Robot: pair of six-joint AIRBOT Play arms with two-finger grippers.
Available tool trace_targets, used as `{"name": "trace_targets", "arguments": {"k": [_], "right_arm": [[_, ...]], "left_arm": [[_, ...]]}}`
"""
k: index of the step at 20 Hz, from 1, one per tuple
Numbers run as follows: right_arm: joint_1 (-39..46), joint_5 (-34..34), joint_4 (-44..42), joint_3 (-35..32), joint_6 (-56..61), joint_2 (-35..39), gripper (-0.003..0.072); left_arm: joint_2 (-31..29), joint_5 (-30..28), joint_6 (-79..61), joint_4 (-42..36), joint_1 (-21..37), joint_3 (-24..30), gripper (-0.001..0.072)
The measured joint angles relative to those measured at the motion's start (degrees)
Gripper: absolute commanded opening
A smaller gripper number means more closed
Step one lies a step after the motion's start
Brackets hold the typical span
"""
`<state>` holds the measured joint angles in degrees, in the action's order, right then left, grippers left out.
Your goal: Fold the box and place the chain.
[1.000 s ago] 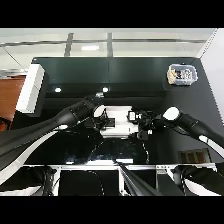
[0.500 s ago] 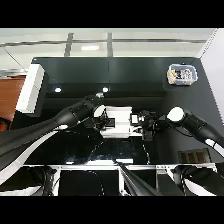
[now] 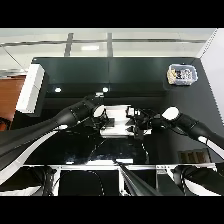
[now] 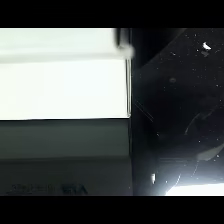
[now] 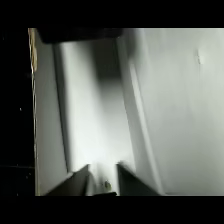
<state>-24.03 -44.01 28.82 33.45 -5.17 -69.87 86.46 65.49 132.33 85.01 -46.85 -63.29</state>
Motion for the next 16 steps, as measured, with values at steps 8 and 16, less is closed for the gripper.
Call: {"name": "trace_targets", "arguments": {"k": [8,16], "right_arm": [[1.7,-2.7,3.1,1.1,19.5,1.2,0.0018],[28.6,-19.1,27.3,5.2,65.0,9.6,0.0018]], "left_arm": [[0.0,-0.6,-0.2,0.0,0.0,0.0,0.0022],[0.0,-0.5,-0.2,-0.2,0.0,0.0,0.0023]]}}
